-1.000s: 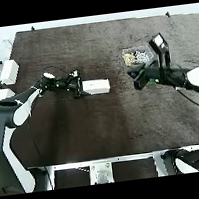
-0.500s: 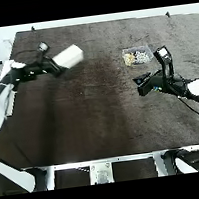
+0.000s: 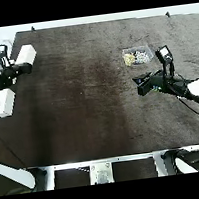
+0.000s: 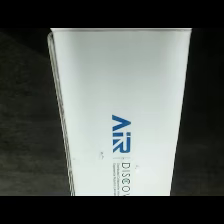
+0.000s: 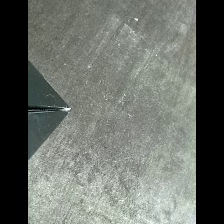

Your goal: Fold the box and place the chain.

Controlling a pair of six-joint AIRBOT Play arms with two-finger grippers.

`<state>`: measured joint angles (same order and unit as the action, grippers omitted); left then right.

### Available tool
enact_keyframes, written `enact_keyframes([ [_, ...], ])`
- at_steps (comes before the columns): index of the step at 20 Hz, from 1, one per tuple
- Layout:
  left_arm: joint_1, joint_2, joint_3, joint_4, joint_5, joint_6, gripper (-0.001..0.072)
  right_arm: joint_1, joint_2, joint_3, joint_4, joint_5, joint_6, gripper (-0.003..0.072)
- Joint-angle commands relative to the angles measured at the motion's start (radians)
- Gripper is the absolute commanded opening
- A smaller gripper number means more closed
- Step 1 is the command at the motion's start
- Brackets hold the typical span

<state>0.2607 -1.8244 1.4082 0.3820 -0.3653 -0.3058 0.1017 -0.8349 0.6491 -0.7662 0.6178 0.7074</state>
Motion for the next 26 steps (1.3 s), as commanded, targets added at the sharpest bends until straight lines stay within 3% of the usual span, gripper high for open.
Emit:
enact_keyframes([
  [1,0.016,-0.033,-0.013,0.016,0.077,-0.034,0.0017,0.001,0.001,-0.001,0.018,-0.001,0.001,0.0007],
  [4,0.016,-0.042,-0.015,0.028,0.139,-0.046,0.0018,0.001,0.001,-0.001,0.019,-0.001,0.0,0.0007],
  [8,0.016,-0.041,-0.015,0.04,0.104,-0.043,0.0031,0.001,0.001,-0.001,0.045,-0.001,0.0,0.0007],
  [9,0.016,-0.04,-0.015,0.042,0.078,-0.043,0.0194,0.001,0.001,0.0,0.052,-0.001,0.0,0.0007],
  [11,0.016,-0.039,-0.015,0.037,0.054,-0.052,0.0289,0.001,0.001,0.0,0.053,0.0,0.001,0.0007],
  [13,0.016,-0.038,-0.014,0.036,0.031,-0.065,0.0437,0.001,0.001,0.0,0.061,-0.001,0.0,0.0007],
  [14,0.016,-0.038,-0.014,0.036,0.024,-0.064,0.0437,0.001,0.001,0.0,0.069,0.0,0.0,0.0009],
  [15,0.016,-0.038,-0.015,0.037,0.019,-0.063,0.0438,0.0,0.001,0.0,0.079,0.0,0.0,0.008],
  [16,0.016,-0.038,-0.014,0.037,0.015,-0.063,0.048,0.001,0.002,0.0,0.079,0.0,0.0,0.0222],
  [17,0.016,-0.037,-0.014,0.037,0.012,-0.063,0.0537,0.001,0.002,0.0,0.079,0.0,0.001,0.0289],
  [21,0.016,-0.034,-0.014,0.037,0.009,-0.045,0.0539,0.001,0.002,0.0,0.079,0.003,0.001,0.0304],
  [22,0.016,-0.03,-0.014,0.037,0.025,-0.042,0.0675,0.001,0.002,0.0,0.079,0.003,0.001,0.0304],
  [23,0.016,-0.028,-0.014,0.037,0.065,-0.042,0.0719,0.001,0.002,0.0,0.079,0.003,0.001,0.0304],
  [26,0.016,-0.023,-0.014,0.066,0.121,-0.023,0.072,0.001,0.002,0.0,0.079,0.003,0.0,0.0304],
])
